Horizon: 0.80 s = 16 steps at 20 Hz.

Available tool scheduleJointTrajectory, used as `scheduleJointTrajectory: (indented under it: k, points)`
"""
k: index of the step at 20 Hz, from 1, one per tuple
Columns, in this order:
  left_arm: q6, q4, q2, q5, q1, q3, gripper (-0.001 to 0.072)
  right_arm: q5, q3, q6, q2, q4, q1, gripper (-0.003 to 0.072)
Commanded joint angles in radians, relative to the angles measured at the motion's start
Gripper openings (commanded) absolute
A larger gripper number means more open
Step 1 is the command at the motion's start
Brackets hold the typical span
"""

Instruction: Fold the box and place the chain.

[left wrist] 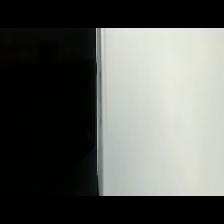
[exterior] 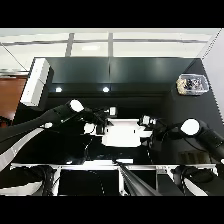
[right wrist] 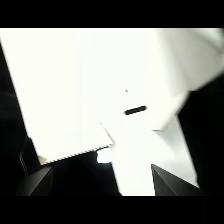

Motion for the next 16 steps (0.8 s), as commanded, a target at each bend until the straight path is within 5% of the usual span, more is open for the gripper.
scheduleJointTrajectory:
  k: [1,8,16]
  points:
    - [0.002,0.012,-0.004,0.004,0.0,0.0,0.0029,-0.057,-0.04,-0.025,0.0,-0.023,0.08,0.0706]
    - [0.002,0.012,-0.004,0.003,0.0,0.0,0.0029,-0.303,-0.089,-0.024,-0.001,0.183,0.191,0.0706]
    - [0.002,0.011,-0.004,0.002,0.0,0.0,0.0029,-0.294,0.046,-0.024,0.001,-0.041,0.184,0.0706]
